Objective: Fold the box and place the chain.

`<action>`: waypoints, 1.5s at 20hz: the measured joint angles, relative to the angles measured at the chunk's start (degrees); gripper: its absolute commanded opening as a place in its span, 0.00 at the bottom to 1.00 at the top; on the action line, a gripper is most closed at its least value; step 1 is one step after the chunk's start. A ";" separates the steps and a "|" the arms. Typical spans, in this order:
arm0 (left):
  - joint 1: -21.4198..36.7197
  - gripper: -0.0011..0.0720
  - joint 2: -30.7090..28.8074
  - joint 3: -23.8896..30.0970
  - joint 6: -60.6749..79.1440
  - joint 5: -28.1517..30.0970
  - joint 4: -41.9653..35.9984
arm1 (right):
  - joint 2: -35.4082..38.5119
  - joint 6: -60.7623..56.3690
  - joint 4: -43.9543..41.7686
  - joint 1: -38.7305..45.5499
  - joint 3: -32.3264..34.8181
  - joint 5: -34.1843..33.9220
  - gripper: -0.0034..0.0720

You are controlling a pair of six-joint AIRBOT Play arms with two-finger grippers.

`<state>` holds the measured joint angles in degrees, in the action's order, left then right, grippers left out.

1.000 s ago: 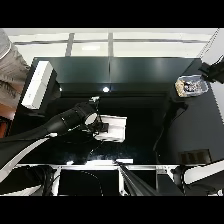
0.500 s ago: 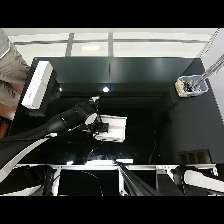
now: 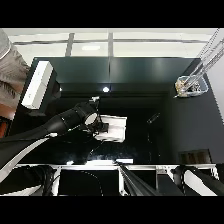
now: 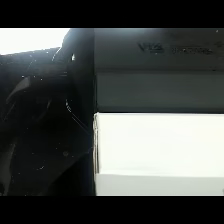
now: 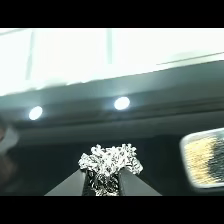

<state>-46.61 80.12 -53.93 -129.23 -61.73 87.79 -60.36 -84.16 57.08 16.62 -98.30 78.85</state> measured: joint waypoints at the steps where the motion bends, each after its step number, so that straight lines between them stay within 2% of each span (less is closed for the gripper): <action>1: 0.00 0.05 0.00 0.00 0.00 0.00 0.02 | 1.01 0.22 -0.63 -1.40 0.68 1.22 0.05; 10: 0.00 0.05 0.00 0.00 0.00 0.00 0.04 | 3.28 1.95 -2.71 -17.16 3.67 14.53 0.05; 15: 0.00 0.05 0.00 0.00 0.00 -0.02 0.04 | 3.37 2.14 -7.72 -23.32 3.85 17.57 0.05; 21: 0.00 0.05 0.00 0.00 0.00 0.00 0.07 | 2.56 2.14 -14.97 -29.99 3.85 14.93 0.05; 30: 0.00 0.05 0.00 0.00 0.00 0.00 0.07 | -3.61 1.86 -15.58 -40.24 6.03 8.55 0.05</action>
<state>-46.61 80.12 -53.93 -129.23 -61.73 87.85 -63.96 -82.30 41.50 -23.62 -92.27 87.39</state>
